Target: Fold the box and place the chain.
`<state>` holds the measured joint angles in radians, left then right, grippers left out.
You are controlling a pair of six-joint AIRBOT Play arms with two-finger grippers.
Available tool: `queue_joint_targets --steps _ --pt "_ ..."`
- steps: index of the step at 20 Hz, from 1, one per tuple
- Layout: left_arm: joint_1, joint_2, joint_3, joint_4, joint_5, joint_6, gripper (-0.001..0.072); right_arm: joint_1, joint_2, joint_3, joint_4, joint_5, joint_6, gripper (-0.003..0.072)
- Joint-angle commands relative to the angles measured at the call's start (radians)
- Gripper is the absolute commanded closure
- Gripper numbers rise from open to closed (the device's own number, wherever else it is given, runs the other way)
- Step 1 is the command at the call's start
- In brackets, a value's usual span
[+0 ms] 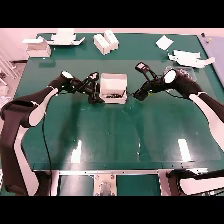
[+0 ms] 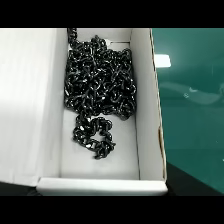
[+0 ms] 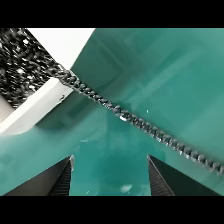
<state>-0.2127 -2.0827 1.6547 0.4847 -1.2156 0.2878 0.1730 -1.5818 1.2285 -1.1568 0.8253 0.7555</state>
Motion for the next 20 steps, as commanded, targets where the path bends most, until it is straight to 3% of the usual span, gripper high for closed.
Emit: queue_joint_targets --steps 1,14,16,17,20 --pt "0.001 0.001 0.0 0.0 0.0 0.0 0.0169 0.007 -0.045 -0.002 0.005 -0.066 -0.063 0.0152" --pt "0.001 0.001 0.0 0.0 0.0 0.0 0.0169 0.063 -0.156 0.0 0.005 -0.203 -0.136 0.0157" --pt "0.001 0.001 0.0 0.0 0.0 0.0 0.0169 0.063 -0.166 0.0 0.005 -0.225 -0.135 0.0301" --pt "0.0 0.001 0.0 0.0 0.0 0.0 0.0169 0.062 -0.165 0.0 0.003 -0.228 -0.136 0.0316" --pt "0.0 0.001 0.0 0.0 0.0 0.0 0.0169 0.058 -0.164 0.011 -0.014 -0.233 -0.135 0.0523"
